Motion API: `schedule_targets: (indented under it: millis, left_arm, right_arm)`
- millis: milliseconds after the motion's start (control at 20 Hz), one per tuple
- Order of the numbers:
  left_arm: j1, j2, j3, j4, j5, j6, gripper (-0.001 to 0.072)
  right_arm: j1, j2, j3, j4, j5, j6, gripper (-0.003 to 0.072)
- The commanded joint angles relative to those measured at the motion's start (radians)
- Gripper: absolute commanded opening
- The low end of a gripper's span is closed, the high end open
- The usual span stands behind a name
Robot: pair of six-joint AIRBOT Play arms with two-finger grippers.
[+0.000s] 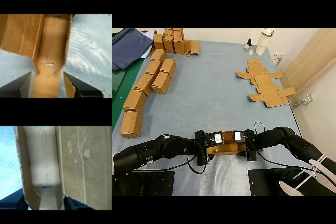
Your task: Fold the box.
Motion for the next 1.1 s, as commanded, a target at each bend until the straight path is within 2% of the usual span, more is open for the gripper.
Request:
schedule_targets:
  millis: [0, 150, 350, 500, 650, 900, 950, 1000, 1050]
  left_arm:
    - [0.010, -0.004, -0.004, -0.091, -0.011, 0.072, 0.0585]
    - [0.056, -0.002, -0.019, -0.155, -0.013, 0.120, 0.0583]
    - [0.112, -0.002, -0.052, -0.424, -0.075, 0.412, 0.0583]
    - [0.158, -0.002, -0.084, -0.552, -0.111, 0.564, 0.0583]
    - [0.167, -0.004, -0.094, -0.591, -0.106, 0.659, 0.0583]
    - [0.167, -0.005, -0.094, -0.589, -0.056, 0.660, 0.0581]
    - [0.166, -0.005, -0.094, -0.589, -0.058, 0.660, 0.0473]
    - [0.166, -0.005, -0.094, -0.584, -0.060, 0.664, 0.0314]
    - [0.166, -0.005, -0.094, -0.583, -0.060, 0.674, 0.0295]
  right_arm:
    - [0.000, 0.000, 0.000, 0.000, 0.000, 0.000, 0.0512]
    - [0.000, 0.000, 0.000, 0.000, 0.000, 0.000, 0.0512]
    - [0.000, 0.000, 0.000, 0.000, 0.000, 0.000, 0.0512]
    - [0.000, 0.000, 0.000, 0.000, 0.000, 0.000, 0.0512]
    - [0.000, 0.000, 0.000, 0.000, 0.000, 0.000, 0.0512]
    - [0.000, 0.000, 0.000, 0.000, 0.000, 0.000, 0.0512]
    - [0.000, 0.000, 0.000, 0.000, 0.000, 0.000, 0.0512]
    - [0.000, 0.000, 0.000, 0.000, 0.000, 0.000, 0.0512]
    - [0.000, 0.000, 0.000, 0.000, 0.000, 0.000, 0.0512]
